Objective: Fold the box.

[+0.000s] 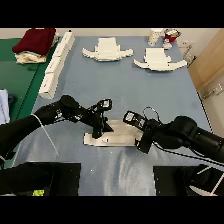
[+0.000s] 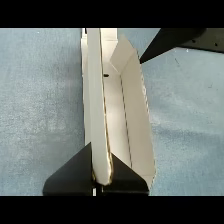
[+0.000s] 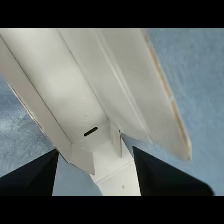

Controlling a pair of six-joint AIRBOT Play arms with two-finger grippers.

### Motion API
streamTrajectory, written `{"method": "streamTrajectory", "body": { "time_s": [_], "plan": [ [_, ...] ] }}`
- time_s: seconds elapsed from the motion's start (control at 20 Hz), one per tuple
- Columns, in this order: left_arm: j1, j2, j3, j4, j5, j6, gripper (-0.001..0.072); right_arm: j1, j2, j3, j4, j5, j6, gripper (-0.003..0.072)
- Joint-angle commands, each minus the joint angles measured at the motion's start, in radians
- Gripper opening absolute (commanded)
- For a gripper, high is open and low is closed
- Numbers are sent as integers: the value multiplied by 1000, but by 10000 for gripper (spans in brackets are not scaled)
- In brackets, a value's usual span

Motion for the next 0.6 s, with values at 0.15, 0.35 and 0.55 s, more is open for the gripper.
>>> {"method": "streamTrajectory", "body": {
  "time_s": [0.15, 0.35, 0.55],
  "plan": [
    [0, 0, 0, 0, 0, 0, 14, -259, -29, -12, 390, 51, -551, 720],
    [0, 0, 0, 0, 0, 0, 14, -307, -103, -21, 499, 3, -726, 720],
    [0, 0, 0, 0, 0, 0, 14, -307, -124, -73, 551, 4, -834, 720]
  ]
}}
